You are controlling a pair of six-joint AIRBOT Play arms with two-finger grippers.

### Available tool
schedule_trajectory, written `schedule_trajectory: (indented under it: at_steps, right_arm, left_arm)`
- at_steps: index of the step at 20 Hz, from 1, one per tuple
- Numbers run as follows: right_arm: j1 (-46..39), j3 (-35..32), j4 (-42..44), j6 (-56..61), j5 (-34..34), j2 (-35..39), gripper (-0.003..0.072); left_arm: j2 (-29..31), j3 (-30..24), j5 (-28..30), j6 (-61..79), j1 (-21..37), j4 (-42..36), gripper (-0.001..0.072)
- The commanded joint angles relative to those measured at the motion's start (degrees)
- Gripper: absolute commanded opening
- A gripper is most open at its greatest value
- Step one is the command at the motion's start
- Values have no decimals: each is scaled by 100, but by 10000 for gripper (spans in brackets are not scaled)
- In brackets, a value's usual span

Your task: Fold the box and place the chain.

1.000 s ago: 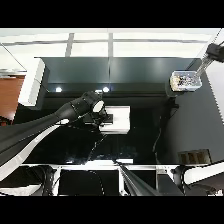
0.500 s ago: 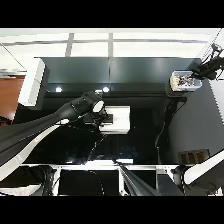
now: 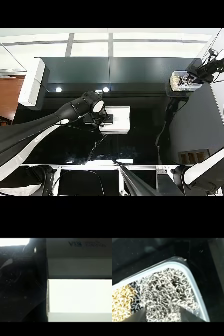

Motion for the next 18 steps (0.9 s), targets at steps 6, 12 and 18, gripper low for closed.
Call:
schedule_trajectory:
  at_steps: [6, 12, 18]
  right_arm:
    - [24, 0, -59, -107, -437, 105, 461]
    - [190, 0, 42, -76, -540, -195, 354]
    - [223, 2, -256, -94, -352, 240, 15]
  left_arm:
    - [-4, -2, 2, 2, 4, 0, 31]
    - [-4, -2, 2, 2, 4, 2, 31]
    - [-4, -2, 7, 2, 4, 2, 31]
